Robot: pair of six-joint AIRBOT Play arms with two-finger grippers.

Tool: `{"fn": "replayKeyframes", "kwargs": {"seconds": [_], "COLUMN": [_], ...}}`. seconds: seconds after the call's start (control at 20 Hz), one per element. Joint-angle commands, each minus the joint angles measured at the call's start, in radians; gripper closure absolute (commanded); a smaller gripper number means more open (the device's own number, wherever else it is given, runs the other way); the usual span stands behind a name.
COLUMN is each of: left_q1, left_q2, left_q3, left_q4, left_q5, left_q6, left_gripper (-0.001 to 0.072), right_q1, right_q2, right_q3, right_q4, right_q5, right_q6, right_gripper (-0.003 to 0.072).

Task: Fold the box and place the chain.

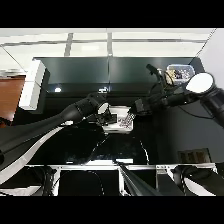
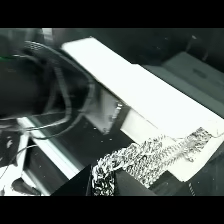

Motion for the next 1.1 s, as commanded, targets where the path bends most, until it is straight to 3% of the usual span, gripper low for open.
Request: {"fn": "replayKeyframes", "kwargs": {"seconds": [0.0,0.05,0.55,0.6,0.7,0.75,0.9,1.05], "left_q1": [0.0,0.0,0.002,0.003,0.002,0.002,-0.005,0.032], "left_q2": [0.0,0.0,0.0,0.001,0.008,0.023,0.13,0.274], "left_q3": [0.0,0.0,0.005,0.011,0.04,0.062,0.081,0.003], "left_q4": [0.0,0.0,0.0,0.001,0.016,0.015,0.058,0.274], "left_q5": [0.0,0.001,-0.006,-0.023,-0.064,-0.094,-0.151,-0.247], "left_q6": [0.0,0.0,-0.097,-0.097,-0.053,-0.011,0.158,0.225], "left_gripper": [0.0683,0.0683,0.0678,0.0615,0.0229,0.0153,0.0152,0.0152], "right_q1": [0.028,0.032,-0.187,-0.186,-0.186,-0.186,-0.186,-0.186], "right_q2": [0.0,0.0,0.006,0.006,0.006,0.006,0.006,0.006], "right_q3": [-0.07,-0.069,-0.069,-0.069,-0.069,-0.069,-0.069,-0.069], "right_q4": [-0.008,-0.008,-0.126,-0.128,-0.13,-0.13,-0.139,-0.159], "right_q5": [-0.097,-0.101,0.057,0.056,0.048,0.045,0.042,0.042], "right_q6": [0.011,0.011,0.009,0.006,0.005,0.001,-0.006,-0.006], "right_gripper": [0.0585,0.0418,0.0416,0.0416,0.0416,0.0416,0.0416,0.0416]}}
